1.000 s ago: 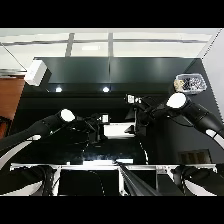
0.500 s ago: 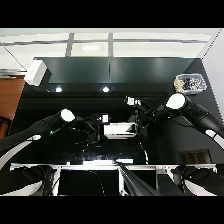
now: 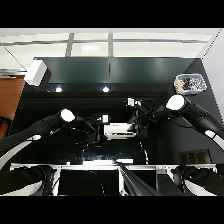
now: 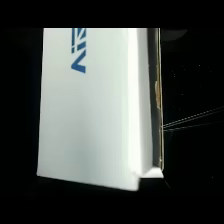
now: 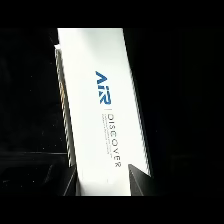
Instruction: Fold the box and place the chain.
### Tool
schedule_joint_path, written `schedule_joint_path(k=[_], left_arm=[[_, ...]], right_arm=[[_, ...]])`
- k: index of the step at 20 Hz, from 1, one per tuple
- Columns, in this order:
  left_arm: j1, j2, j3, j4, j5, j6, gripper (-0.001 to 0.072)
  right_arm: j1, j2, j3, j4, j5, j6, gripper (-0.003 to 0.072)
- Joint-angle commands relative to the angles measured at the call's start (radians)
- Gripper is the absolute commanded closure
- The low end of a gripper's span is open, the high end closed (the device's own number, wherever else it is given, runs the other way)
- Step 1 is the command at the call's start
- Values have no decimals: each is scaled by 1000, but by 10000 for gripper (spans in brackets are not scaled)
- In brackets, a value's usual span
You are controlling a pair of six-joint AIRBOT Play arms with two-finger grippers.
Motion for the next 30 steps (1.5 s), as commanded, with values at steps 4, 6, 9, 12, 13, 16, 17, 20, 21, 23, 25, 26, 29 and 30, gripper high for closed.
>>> schedule_joint_path(k=[4,6,9,12,13,16,17,20,21,23,25,26,29,30], left_arm=[[0,0,0,0,0,-1,317],[0,0,0,0,0,-1,317],[0,0,0,0,0,-1,317],[0,0,0,0,0,-1,317],[0,0,0,0,0,-1,317],[0,0,0,0,-1,-1,317],[0,0,0,0,-1,-1,317],[0,0,0,0,-1,-1,317],[0,0,0,0,0,-1,317],[0,0,0,0,0,-1,317],[0,0,0,0,-1,-1,317],[0,0,0,0,-1,-1,317],[0,0,0,0,0,-1,317],[0,0,0,0,0,-1,317]], right_arm=[[1,0,-5,-2,4,4,349],[1,0,-5,-2,4,7,349],[1,0,-5,-2,5,11,349],[1,0,-5,-4,9,11,348],[1,0,-5,-7,9,11,348],[1,0,-5,-23,10,15,348],[1,0,-5,-31,10,16,348],[1,0,-5,-34,12,18,347],[1,0,-5,-34,13,18,347],[1,0,-8,-35,12,18,347],[1,0,-18,-35,13,18,347],[1,0,-21,-35,19,19,347],[1,0,-21,-33,17,34,299],[1,0,-21,-33,17,34,299]])
